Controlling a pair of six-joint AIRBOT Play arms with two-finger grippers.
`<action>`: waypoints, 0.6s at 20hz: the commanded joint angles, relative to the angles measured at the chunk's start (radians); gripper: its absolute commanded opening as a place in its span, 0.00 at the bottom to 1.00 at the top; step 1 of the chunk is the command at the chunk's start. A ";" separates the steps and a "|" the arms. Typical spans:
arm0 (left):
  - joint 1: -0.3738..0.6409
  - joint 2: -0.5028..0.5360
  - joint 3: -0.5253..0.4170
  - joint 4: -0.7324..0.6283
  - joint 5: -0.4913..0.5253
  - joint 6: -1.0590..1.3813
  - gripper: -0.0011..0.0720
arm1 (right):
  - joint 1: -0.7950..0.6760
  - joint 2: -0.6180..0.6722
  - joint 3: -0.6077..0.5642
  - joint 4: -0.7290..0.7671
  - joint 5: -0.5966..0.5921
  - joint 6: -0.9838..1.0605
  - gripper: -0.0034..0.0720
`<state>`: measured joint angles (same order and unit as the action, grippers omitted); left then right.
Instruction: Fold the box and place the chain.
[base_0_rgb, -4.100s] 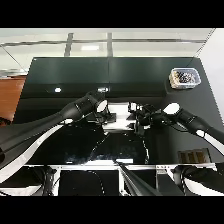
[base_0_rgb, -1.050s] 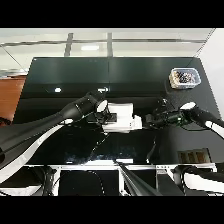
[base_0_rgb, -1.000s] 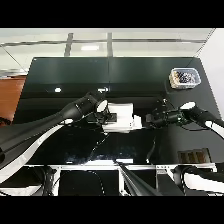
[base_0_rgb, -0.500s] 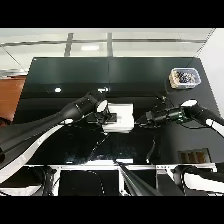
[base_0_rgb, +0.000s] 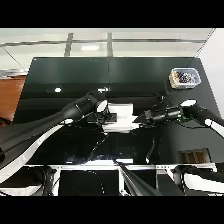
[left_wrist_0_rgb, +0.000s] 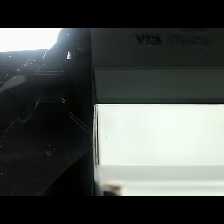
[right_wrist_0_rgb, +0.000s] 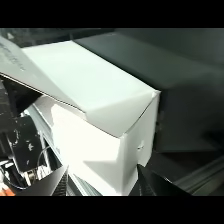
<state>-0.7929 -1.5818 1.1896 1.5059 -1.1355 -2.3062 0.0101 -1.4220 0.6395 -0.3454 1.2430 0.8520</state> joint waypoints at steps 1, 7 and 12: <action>0.000 -0.001 0.000 0.000 0.000 0.000 0.06 | 0.027 0.000 0.017 0.010 -0.017 -0.002 0.67; 0.000 -0.001 0.000 0.000 0.000 0.000 0.05 | 0.078 0.009 0.113 -0.125 -0.037 0.154 0.53; 0.000 -0.001 0.000 0.000 0.000 0.000 0.06 | 0.186 0.017 0.224 -0.341 -0.069 0.421 0.53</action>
